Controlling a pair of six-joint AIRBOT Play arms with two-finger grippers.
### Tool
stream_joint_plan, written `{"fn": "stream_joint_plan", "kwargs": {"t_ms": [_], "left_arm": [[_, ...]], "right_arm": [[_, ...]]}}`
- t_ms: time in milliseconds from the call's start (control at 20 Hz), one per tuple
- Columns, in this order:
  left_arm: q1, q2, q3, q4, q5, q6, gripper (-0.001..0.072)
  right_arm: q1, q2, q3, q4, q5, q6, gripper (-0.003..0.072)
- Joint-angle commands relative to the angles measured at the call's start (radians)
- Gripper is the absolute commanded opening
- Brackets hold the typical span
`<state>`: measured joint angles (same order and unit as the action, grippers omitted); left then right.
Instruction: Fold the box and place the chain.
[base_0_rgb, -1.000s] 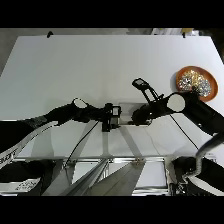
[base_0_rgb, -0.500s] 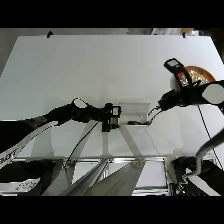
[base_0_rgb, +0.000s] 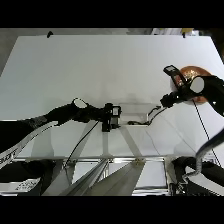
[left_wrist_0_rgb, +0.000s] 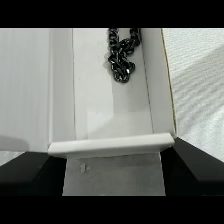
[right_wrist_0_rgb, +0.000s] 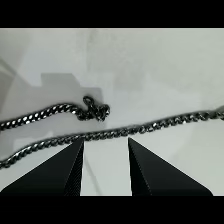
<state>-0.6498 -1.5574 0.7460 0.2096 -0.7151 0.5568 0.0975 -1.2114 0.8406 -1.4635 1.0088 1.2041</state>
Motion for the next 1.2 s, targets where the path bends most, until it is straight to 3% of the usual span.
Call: {"fn": "stream_joint_plan", "kwargs": {"t_ms": [0, 350, 500, 650, 750, 950, 1150], "left_arm": [[0.0, 0.0, 0.0, 0.0, 0.0, 0.0, 0.0103], [0.0, 0.0, 0.0, 0.0, 0.0, 0.0, 0.0103], [0.0, 0.0, 0.0, 0.0, 0.0, 0.0, 0.0103], [0.0, 0.0, 0.0, 0.0, 0.0, 0.0, 0.0103], [0.0, 0.0, 0.0, 0.0, 0.0, 0.0, 0.0103], [0.0, 0.0, 0.0, 0.0, 0.0, 0.0, 0.0103], [0.0, 0.0, 0.0, 0.0, 0.0, 0.0, 0.0103]], "right_arm": [[-0.005, -0.099, 0.0, 0.029, -0.023, -0.089, 0.0306], [-0.005, -0.173, 0.0, 0.035, -0.026, -0.087, 0.029], [-0.005, -0.172, 0.0, 0.056, -0.021, -0.087, 0.0185], [0.018, -0.172, 0.0, 0.061, -0.023, -0.088, 0.0144], [0.04, -0.17, 0.0, 0.06, -0.017, -0.088, 0.0031], [0.053, -0.1, 0.0, 0.045, 0.008, -0.087, 0.0016], [0.053, 0.053, 0.0, 0.083, 0.066, -0.083, 0.0016]]}}
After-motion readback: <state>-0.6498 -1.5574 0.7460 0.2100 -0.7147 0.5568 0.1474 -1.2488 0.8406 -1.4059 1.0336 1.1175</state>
